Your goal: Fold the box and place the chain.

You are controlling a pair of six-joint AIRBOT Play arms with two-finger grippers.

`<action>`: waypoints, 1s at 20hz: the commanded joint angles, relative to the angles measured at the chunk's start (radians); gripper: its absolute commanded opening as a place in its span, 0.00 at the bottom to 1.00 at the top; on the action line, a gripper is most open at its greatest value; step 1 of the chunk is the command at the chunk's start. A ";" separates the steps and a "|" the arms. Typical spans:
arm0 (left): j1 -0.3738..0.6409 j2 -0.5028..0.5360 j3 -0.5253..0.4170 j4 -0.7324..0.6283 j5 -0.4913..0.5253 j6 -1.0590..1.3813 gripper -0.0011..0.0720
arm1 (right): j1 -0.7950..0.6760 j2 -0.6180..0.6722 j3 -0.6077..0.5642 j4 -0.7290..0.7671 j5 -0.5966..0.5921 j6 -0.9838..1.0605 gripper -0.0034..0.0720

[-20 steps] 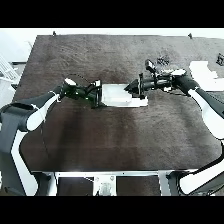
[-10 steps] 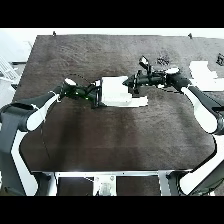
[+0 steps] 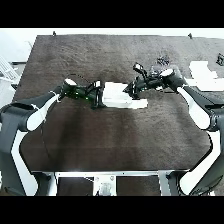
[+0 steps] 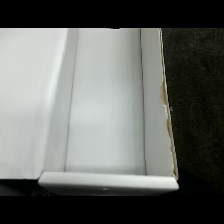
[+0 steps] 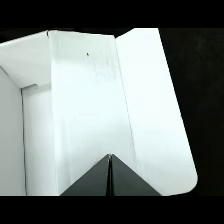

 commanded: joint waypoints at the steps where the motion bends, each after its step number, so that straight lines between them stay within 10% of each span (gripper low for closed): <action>1: 0.000 0.001 0.000 -0.003 0.007 0.000 0.34 | 0.003 -0.002 0.002 -0.034 0.014 0.010 0.07; 20: 0.000 0.001 0.000 -0.003 0.007 0.000 0.34 | -0.060 0.225 -0.042 -0.051 0.080 -0.014 0.07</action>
